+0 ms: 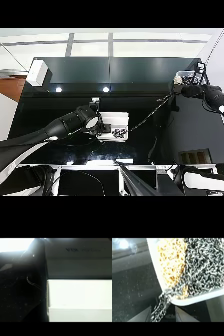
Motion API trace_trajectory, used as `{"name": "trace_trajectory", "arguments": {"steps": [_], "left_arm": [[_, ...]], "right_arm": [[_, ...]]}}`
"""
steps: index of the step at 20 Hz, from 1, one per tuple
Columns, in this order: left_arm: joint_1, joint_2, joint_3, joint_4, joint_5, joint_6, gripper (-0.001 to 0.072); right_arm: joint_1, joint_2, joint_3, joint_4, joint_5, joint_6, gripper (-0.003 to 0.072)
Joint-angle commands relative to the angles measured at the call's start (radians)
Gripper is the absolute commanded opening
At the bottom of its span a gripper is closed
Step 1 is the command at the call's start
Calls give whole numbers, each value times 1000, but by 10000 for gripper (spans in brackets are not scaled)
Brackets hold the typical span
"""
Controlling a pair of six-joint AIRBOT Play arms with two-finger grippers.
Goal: Fold the box and place the chain.
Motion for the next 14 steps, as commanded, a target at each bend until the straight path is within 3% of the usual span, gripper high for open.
{"name": "trace_trajectory", "arguments": {"steps": [1, 6, 7, 12, 13, 14], "left_arm": [[0, 0, 0, 0, 0, 0, 31], [0, 0, 0, 0, 0, 0, 31], [0, 0, 0, 0, 0, 0, 31], [0, 0, 0, 0, 0, 0, 31], [0, 0, 0, 0, 0, 0, 31], [0, 0, 0, 0, 0, 0, 31]], "right_arm": [[0, -23, 16, 0, 24, 0, 333], [0, -33, 23, 0, 11, 0, 332], [0, -33, 23, 0, 12, 0, 241], [0, -33, 23, 0, 6, 0, 230], [0, -33, 23, 0, 4, 0, 105], [0, -33, 23, 0, 5, 0, 100]]}}
